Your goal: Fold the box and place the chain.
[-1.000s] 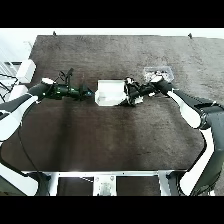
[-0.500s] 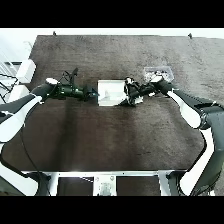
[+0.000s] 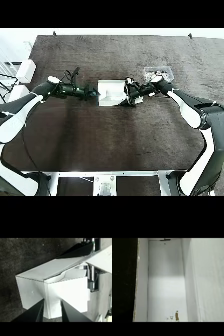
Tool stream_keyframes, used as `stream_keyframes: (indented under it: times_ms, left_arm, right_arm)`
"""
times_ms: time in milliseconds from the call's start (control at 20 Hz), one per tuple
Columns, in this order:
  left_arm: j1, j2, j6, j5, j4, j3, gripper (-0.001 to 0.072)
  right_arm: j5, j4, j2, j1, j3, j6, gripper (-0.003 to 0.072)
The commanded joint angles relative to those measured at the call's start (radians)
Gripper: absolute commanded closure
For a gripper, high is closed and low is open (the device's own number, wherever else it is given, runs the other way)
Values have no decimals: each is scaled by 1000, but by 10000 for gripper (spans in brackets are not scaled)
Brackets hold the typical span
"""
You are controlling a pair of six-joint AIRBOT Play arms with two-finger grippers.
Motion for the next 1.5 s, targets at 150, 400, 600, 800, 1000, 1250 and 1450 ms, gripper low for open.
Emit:
stream_keyframes:
  times_ms: [150,400,600,800,1000,1250,1450]
  left_arm:
    - [-51,1,-209,6,262,110,453]
    - [-109,2,-422,-3,492,182,453]
    - [-137,1,-536,-4,573,212,453]
    - [-166,2,-573,9,597,212,453]
    - [-195,1,-640,10,645,218,452]
    - [-228,1,-747,-2,781,251,452]
    - [-240,0,-771,-5,821,259,451]
  right_arm:
    - [0,0,1,0,0,0,120]
    - [0,0,1,0,0,0,120]
    - [0,0,1,0,0,0,120]
    - [0,0,1,0,0,0,120]
    - [0,0,1,0,0,0,120]
    - [0,0,1,0,0,0,120]
    - [0,0,1,0,0,0,120]
